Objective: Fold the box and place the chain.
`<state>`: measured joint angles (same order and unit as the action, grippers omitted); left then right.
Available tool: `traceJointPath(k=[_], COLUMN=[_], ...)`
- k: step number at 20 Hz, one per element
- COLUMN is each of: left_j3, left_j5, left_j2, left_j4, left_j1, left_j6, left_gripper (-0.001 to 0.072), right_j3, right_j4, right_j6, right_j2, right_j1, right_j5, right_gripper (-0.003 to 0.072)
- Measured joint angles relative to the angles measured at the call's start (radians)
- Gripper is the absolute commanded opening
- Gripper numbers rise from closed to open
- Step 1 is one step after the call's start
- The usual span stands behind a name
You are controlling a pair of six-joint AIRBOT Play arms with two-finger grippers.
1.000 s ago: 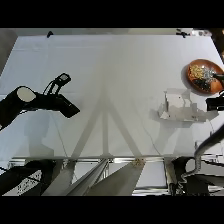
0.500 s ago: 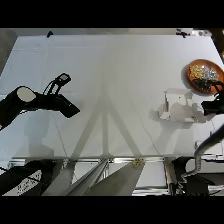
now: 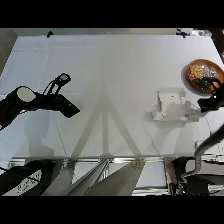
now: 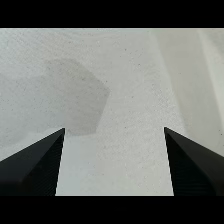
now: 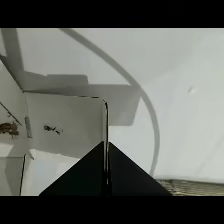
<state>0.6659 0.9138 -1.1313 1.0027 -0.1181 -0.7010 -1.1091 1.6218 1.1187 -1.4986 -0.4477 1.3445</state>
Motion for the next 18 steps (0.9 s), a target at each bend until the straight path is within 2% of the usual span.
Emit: traceJointPath(k=[6,10,15,18], left_j3=[0.0,0.0,0.0,0.0], left_j5=[0.0,0.0,0.0,0.0], left_j2=[0.0,0.0,0.0,0.0], left_j4=[0.0,0.0,0.0,0.0], left_j1=[0.0,0.0,0.0,0.0], left_j6=[0.0,0.0,0.0,0.0], left_gripper=[0.0695,0.0695,0.0695,0.0695], right_j3=[0.0,0.0,0.013,0.062], right_j4=[-0.304,-0.489,-0.623,-0.696], right_j6=[-0.066,-0.074,-0.088,-0.111], right_j2=[0.125,0.158,0.169,0.191], right_j1=[0.165,0.272,0.401,0.465], right_j5=[-0.121,-0.158,-0.182,-0.216], right_gripper=[0.001,0.001,0.0009,0.0008])
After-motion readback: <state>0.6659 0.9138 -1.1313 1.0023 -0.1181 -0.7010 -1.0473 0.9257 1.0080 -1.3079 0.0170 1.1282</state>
